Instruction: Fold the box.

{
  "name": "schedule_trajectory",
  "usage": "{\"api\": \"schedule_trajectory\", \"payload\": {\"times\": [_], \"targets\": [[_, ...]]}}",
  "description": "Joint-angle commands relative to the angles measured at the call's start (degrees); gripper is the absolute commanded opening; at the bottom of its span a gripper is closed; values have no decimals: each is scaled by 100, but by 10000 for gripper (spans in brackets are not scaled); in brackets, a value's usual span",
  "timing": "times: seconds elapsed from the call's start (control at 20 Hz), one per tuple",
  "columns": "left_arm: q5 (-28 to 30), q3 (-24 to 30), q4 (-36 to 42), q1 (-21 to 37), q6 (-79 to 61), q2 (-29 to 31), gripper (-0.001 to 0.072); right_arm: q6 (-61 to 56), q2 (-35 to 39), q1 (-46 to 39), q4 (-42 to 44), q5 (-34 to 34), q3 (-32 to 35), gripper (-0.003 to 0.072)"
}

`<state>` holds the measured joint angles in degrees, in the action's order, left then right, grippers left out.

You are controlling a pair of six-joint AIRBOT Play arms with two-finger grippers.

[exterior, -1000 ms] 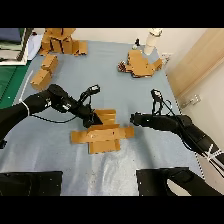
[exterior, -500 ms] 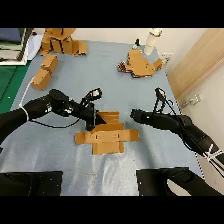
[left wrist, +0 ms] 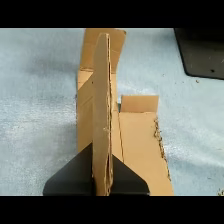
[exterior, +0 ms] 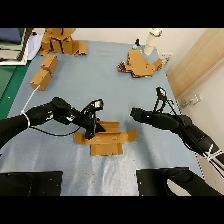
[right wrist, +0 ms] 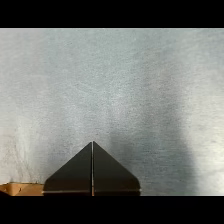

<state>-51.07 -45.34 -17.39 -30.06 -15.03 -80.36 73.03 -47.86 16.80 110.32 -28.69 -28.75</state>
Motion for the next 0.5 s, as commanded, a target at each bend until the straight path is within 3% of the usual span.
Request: {"api": "schedule_trajectory", "payload": {"times": [0.0,0.45], "targets": [[133,28,-116,-50,52,-13,11,7,0,9,26,15,-2,4],[398,28,-177,63,205,157,12,142,7,157,52,-116,-4,4]]}}
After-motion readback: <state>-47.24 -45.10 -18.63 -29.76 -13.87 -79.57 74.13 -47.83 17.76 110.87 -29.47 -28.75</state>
